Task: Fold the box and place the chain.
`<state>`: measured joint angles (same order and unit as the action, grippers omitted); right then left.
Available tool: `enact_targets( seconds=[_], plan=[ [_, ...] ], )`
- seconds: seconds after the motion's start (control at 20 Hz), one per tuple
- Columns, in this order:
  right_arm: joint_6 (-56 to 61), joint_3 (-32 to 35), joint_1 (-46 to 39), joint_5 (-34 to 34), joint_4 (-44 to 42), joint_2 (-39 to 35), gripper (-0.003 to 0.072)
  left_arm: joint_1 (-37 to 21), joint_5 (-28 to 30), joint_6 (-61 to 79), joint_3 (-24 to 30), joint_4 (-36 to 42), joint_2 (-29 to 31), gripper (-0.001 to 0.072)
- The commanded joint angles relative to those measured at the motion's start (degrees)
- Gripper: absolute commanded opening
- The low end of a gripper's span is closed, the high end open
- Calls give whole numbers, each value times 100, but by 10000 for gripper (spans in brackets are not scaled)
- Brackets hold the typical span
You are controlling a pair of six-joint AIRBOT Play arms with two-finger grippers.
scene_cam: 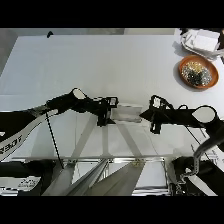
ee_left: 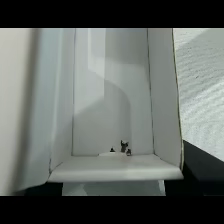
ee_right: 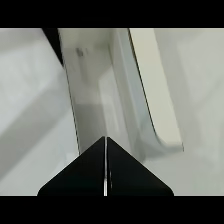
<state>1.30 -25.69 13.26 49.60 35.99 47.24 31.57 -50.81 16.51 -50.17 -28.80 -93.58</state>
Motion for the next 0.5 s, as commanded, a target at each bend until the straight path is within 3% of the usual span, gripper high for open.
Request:
enact_targets(
  seconds=[0.0,0.25,0.45],
  plan=[
    [-636,-4,365,-715,-1506,225,11,-4,-7,2,4,-2,4,338],
    [-625,-4,684,-2647,-2955,1093,11,-4,-39,2,4,-2,4,338],
    [-428,-4,686,-2868,-3292,1626,11,-4,-42,0,4,2,4,338]
  ],
)
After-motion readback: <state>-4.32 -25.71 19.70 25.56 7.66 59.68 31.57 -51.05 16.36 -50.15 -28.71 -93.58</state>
